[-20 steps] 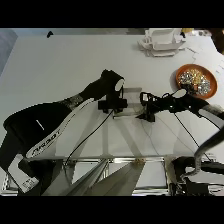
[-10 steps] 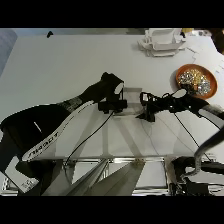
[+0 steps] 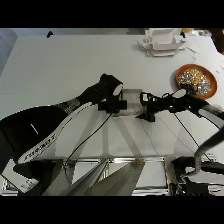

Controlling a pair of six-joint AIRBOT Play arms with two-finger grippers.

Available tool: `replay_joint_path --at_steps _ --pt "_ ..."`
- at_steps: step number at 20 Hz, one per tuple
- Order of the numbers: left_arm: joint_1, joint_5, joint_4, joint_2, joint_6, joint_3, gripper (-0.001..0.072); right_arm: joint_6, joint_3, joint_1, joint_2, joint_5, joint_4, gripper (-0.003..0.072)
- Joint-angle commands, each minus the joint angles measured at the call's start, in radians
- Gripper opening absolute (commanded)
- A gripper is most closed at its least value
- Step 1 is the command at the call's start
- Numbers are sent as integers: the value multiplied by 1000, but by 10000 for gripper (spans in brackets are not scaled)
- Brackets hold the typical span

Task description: Fold the box and place the chain.

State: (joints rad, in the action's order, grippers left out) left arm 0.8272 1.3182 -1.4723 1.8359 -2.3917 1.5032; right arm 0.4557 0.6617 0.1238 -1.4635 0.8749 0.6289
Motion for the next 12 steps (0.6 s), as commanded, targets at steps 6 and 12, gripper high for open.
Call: replay_joint_path --at_steps 6,12 --pt "12 20 -2 2 6 -1 10 -2 0 0 1 1 0 434" --pt "2 30 -3 -24 13 -1 162 -2 0 0 1 1 0 434"
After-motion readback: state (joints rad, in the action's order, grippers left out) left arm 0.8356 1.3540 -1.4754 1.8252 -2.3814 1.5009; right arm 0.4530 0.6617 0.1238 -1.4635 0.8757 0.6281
